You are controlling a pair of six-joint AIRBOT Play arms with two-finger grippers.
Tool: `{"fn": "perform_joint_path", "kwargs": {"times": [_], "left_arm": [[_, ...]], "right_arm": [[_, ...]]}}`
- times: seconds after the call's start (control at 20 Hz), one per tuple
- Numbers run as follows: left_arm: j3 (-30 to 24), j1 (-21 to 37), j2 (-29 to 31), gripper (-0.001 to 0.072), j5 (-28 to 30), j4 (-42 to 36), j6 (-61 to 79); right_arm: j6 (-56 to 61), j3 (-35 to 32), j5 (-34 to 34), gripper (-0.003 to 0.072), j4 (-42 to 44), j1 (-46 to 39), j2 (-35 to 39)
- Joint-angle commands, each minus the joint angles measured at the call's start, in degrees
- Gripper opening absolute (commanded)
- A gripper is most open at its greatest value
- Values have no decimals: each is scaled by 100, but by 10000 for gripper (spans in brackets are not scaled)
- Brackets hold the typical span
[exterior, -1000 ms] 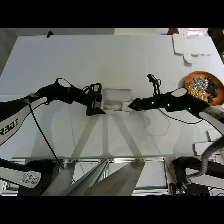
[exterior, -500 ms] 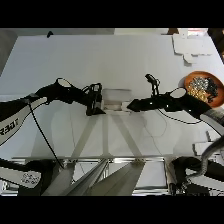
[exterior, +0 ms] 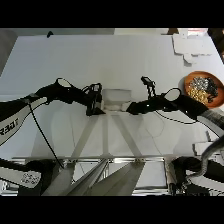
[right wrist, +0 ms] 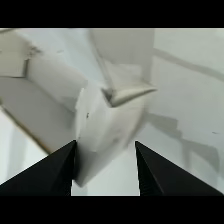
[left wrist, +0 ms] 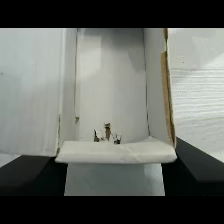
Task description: Fold the box and place the chain.
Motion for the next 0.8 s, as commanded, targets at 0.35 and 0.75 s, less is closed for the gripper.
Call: {"fn": "perform_joint_path", "kwargs": {"times": [0.35,0.75], "left_arm": [[0,-2,-2,208,4,2,11],[0,-2,-2,208,4,2,11]], "right_arm": [[1224,706,-175,361,-1283,433,2],[4297,898,-140,398,-4203,1211,-59]]}}
